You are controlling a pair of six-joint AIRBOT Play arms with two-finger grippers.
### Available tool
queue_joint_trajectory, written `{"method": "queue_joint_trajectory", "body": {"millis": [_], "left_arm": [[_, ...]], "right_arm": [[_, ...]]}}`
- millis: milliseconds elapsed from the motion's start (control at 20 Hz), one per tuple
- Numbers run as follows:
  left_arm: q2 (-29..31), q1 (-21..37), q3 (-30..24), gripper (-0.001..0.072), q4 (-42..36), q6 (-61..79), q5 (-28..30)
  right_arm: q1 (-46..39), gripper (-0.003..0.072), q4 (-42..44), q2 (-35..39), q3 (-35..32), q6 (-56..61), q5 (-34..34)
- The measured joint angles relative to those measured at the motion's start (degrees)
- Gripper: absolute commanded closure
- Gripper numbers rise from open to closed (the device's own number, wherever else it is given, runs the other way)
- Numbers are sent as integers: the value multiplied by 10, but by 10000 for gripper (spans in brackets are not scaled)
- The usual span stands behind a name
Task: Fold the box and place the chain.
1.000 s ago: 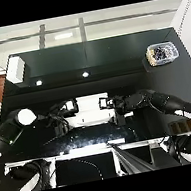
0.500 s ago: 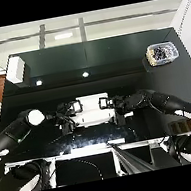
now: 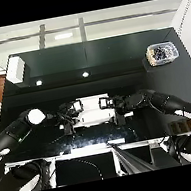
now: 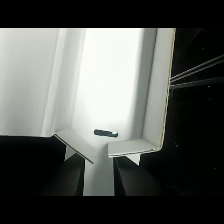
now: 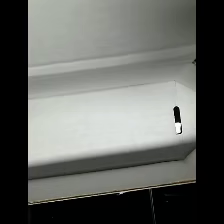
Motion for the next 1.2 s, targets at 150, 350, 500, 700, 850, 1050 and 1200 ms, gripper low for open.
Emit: {"method": "queue_joint_trajectory", "body": {"millis": [150,350,500,700,850,1050,1200], "left_arm": [[-1,0,0,570,-24,9,0],[-13,0,0,570,-66,20,2],[-26,0,0,570,-89,24,5],[-43,0,0,569,-99,26,5],[-50,0,0,569,-106,26,4],[-54,-2,0,565,-114,28,8],[-54,-14,0,565,-117,34,24]], "right_arm": [[0,280,0,0,0,0,0],[0,280,0,0,0,0,-1],[0,280,0,0,0,0,-1],[0,280,0,0,0,0,-1],[0,280,0,0,0,0,0],[0,281,0,0,0,0,0],[0,280,0,0,0,0,0]]}}
